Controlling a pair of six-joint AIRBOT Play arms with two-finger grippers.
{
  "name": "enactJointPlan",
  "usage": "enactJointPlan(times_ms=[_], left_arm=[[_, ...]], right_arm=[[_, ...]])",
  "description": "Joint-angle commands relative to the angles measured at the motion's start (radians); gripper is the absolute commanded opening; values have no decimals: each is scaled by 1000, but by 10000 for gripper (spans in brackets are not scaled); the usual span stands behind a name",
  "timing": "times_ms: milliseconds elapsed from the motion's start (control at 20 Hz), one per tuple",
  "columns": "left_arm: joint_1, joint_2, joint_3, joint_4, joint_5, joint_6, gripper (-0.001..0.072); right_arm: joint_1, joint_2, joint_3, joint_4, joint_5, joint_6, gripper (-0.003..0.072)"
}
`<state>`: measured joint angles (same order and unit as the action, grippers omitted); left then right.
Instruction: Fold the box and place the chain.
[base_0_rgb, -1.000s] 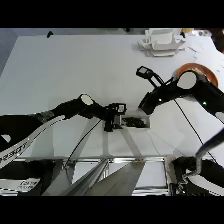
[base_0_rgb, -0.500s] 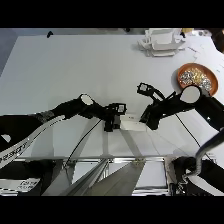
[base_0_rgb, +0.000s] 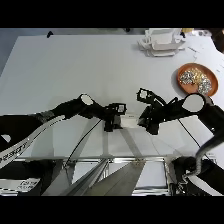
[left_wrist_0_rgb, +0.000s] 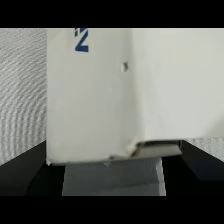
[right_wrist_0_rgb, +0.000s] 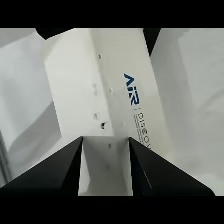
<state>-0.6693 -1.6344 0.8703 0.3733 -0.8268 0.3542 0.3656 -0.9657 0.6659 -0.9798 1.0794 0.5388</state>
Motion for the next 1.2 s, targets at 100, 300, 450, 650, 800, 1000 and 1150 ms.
enactJointPlan(times_ms=[100, 300, 450, 650, 800, 1000, 1150], left_arm=[[1, 0, 0, 0, 0, 0, 14], [1, 0, 0, 0, 0, 0, 14], [1, 0, 0, 0, 0, 0, 14], [1, 0, 0, 0, 0, 0, 14], [1, 0, 0, 0, 0, 0, 14], [1, 0, 0, 0, 0, 0, 14], [1, 0, 0, 0, 0, 0, 14]], right_arm=[[26, 3, -1, -83, -45, -18, 330], [26, -8, -1, -77, -63, -27, 326], [26, -29, -1, -59, -68, -28, 288], [26, -31, -1, -64, -83, -28, 169], [26, -31, -1, -68, -98, -28, 154], [26, -31, -1, -74, -106, -28, 148], [26, -31, -1, -94, -104, -28, 150]])
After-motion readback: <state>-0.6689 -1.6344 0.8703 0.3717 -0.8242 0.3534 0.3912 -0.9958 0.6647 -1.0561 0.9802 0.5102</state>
